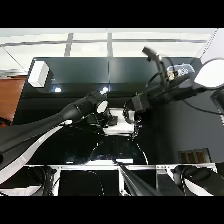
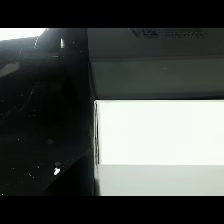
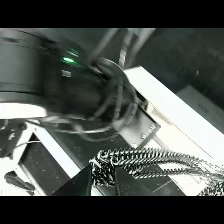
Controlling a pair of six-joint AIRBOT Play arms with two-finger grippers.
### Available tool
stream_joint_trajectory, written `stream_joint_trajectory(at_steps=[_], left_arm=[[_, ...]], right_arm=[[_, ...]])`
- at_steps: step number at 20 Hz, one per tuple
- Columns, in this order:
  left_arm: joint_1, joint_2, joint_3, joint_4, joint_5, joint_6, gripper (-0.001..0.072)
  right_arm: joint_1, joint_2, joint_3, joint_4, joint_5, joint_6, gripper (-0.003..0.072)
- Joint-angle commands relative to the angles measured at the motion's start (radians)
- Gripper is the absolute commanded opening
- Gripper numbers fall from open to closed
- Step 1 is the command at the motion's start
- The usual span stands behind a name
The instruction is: Fold the box and place the chain.
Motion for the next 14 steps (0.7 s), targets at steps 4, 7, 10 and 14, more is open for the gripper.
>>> stream_joint_trajectory(at_steps=[4,7,10,14], left_arm=[[0.0,0.0,0.0,0.0,-0.001,0.0,0.0029],[0.0,0.0,0.0,0.0,-0.001,0.0,0.0029],[0.0,0.0,0.0,0.0,-0.001,0.0,0.0029],[0.0,0.0,0.0,0.0,-0.001,0.0,0.0028]], right_arm=[[0.01,-0.001,-0.241,0.028,-0.194,0.027,0.0025],[-0.003,0.007,-0.262,-0.017,-0.185,0.034,0.0406],[-0.101,0.077,-0.263,-0.15,-0.087,0.034,0.0404],[-0.231,0.203,-0.363,-0.284,-0.08,-0.084,0.0404]])
